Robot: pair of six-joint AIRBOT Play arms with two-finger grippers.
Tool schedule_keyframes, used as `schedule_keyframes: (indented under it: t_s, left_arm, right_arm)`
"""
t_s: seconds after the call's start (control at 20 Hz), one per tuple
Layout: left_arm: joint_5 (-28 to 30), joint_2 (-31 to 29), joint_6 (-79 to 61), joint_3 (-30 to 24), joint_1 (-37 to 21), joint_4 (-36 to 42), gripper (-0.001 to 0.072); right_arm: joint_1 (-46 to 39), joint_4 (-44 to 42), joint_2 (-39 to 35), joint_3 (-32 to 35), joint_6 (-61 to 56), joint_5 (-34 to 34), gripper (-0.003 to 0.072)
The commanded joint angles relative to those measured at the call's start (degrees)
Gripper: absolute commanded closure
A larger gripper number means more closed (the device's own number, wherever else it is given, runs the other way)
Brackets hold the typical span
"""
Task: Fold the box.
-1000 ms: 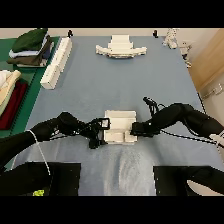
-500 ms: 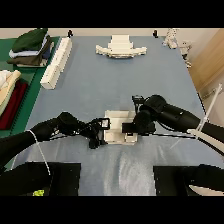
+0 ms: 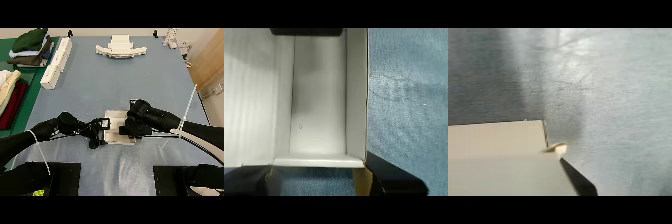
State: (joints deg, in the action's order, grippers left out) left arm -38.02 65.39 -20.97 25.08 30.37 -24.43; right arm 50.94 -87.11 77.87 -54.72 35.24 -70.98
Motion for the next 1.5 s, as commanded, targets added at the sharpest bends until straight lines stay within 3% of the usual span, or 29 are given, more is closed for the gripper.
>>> schedule_keyframes:
  t_s: [0.0, 0.45, 0.55, 0.6, 0.85, 1.15, 1.2, 1.3, 1.35, 1.4, 1.45]
  left_arm:
    - [0.0, 0.02, 0.0, 0.04, -0.02, 0.0, 0.0225]
    - [0.0, 0.02, 0.0, 0.04, -0.02, 0.0, 0.0225]
    - [0.0, 0.02, 0.0, 0.04, -0.02, 0.0, 0.0225]
    - [0.0, 0.02, 0.0, 0.04, -0.02, 0.0, 0.0225]
    - [0.0, 0.02, 0.0, 0.04, -0.02, 0.0, 0.0225]
    - [0.0, 0.02, 0.0, 0.04, -0.02, 0.0, 0.0225]
    - [0.0, 0.02, 0.0, 0.04, -0.02, 0.0, 0.0225]
    - [0.0, 0.02, 0.0, 0.04, -0.02, 0.0, 0.0225]
    - [0.0, 0.02, 0.0, 0.04, -0.02, 0.0, 0.0225]
    - [-0.02, 0.02, 0.0, 0.04, -0.02, 0.0, 0.0225]
    - [0.0, 0.02, 0.0, 0.04, -0.02, 0.0, 0.0225]
  right_arm:
    - [0.22, 0.15, 1.09, -0.02, -0.92, 0.59, 0.0681]
    - [0.22, 0.13, 0.85, -0.09, -0.9, -0.24, 0.0662]
    - [0.22, -0.55, 0.61, -0.09, -0.7, -0.24, 0.0305]
    - [0.22, -0.7, 0.48, -0.2, -0.59, -0.26, 0.0296]
    - [0.17, -0.96, -2.78, -0.46, 0.37, -1.38, 0.0296]
    - [-0.76, 2.16, -14.53, -0.46, 0.96, -3.06, 0.0301]
    - [-1.9, 2.32, -16.17, -0.46, 2.4, -3.06, 0.0358]
    - [-7.34, 1.53, -17.88, -0.44, 8.2, -3.13, 0.0541]
    - [-10.82, -0.04, -17.79, -0.42, 11.78, -3.06, 0.0548]
    - [-14.97, -2.47, -17.14, -0.42, 16.06, -2.99, 0.0638]
    - [-19.06, -5.09, -16.11, -0.42, 20.35, -2.58, 0.067]
